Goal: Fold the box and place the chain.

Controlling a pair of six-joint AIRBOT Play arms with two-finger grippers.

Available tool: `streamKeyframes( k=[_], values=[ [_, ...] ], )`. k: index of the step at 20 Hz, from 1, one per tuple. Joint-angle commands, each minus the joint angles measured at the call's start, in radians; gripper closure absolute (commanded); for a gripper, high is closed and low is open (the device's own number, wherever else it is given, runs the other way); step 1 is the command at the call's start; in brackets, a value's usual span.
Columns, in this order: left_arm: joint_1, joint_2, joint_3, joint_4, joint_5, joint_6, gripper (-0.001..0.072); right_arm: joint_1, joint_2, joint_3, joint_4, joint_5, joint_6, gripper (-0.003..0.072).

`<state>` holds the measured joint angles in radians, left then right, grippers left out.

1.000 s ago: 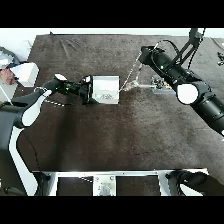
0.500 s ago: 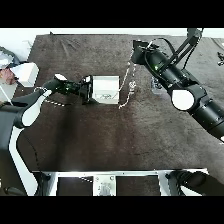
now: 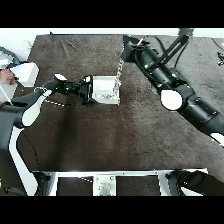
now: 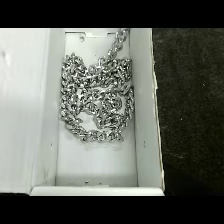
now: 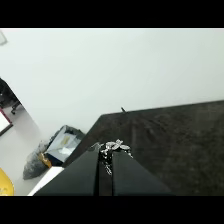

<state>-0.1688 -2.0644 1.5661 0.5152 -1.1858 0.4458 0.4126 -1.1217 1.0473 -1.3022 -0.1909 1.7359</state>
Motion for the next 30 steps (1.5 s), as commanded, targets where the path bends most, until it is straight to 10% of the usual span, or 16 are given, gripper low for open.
streamKeyframes(
  k=[1, 18, 30],
  values=[
    [0.000, 0.000, 0.000, 0.000, 0.000, 0.000, 0.0347, 0.015, -0.074, 0.007, 0.000, -0.005, 0.033, 0.0701],
    [0.000, 0.000, 0.000, 0.000, 0.000, 0.000, 0.0348, -0.212, 0.071, 0.007, -0.196, 0.315, 0.029, 0.0702],
    [0.000, 0.000, 0.000, 0.000, 0.000, 0.000, 0.0348, 0.047, -0.323, 0.007, -0.155, 0.235, 0.037, 0.0701]
  ],
)
